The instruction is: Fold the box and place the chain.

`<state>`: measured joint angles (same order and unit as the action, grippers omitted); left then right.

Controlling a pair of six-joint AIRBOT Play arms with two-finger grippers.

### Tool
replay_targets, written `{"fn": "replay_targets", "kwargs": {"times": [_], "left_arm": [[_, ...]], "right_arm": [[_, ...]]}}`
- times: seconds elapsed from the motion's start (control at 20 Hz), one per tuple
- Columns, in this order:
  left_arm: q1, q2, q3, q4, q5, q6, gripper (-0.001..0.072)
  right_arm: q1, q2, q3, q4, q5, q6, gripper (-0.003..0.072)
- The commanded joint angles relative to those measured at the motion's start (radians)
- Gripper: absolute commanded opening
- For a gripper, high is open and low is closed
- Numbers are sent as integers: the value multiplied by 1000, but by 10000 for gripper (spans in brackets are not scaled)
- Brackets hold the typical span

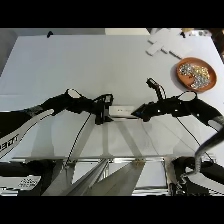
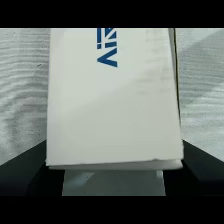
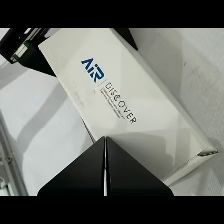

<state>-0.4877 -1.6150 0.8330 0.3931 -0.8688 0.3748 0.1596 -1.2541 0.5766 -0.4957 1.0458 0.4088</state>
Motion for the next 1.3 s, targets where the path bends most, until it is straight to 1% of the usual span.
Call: {"fn": "replay_targets", "kwargs": {"times": [0.0, 0.2, 0.3, 0.4, 0.6, 0.7, 0.75, 0.95, 1.15, 1.25], "left_arm": [[0, 1, 0, -3, 1, -5, 206], [0, 1, 0, -3, 1, -5, 206], [0, 1, 0, -3, 1, -5, 206], [0, 1, 0, -3, 1, -5, 206], [0, 1, 0, -3, 1, -5, 206], [0, 1, 0, -3, 1, -5, 206], [0, 1, 0, -3, 1, -5, 206], [0, 1, 0, -3, 1, -5, 206], [0, 1, 0, -3, 1, -5, 206], [0, 1, 0, -3, 1, -5, 206]], "right_arm": [[0, -5, -16, -31, -12, -16, 14], [1, -5, -16, -107, -70, 29, 16], [1, -2, -15, -99, -70, 30, 16], [1, 22, -10, -24, -66, -10, 15], [3, 112, 28, 157, -64, -93, 15], [35, 127, 42, 204, -71, -127, 15], [68, 126, 43, 209, -94, -130, 14], [200, 86, 43, 206, -231, -138, 13], [231, -24, 43, 253, -242, -138, 13], [244, -52, 43, 257, -240, -143, 13]]}}
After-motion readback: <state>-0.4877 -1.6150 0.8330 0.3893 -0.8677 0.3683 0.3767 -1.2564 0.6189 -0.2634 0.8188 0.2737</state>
